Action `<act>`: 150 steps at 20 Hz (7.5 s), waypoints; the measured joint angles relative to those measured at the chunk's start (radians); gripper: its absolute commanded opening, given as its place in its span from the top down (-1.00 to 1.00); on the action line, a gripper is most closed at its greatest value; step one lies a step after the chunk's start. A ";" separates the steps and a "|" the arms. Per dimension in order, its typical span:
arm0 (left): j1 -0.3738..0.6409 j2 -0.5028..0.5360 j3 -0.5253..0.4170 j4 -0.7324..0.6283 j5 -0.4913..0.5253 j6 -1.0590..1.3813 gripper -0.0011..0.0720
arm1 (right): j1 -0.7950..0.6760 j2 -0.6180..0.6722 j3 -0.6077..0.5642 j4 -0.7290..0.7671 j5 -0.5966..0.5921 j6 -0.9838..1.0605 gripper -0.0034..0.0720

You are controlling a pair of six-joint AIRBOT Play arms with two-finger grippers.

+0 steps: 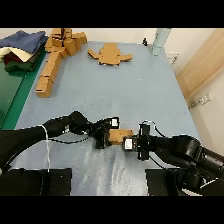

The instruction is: Fold the box.

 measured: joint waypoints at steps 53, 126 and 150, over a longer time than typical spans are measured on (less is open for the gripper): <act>0.000 0.000 0.000 0.000 0.000 0.000 -0.46 | 0.000 -0.012 0.064 -0.428 -0.197 1.370 0.90; 1.151 0.099 -0.004 0.354 0.119 -0.700 -0.76 | 0.000 -0.113 0.064 -0.631 -0.252 1.834 0.90; 0.799 0.378 0.249 0.678 -0.476 -1.187 0.95 | -0.312 -0.225 0.211 -0.409 -0.050 1.505 0.90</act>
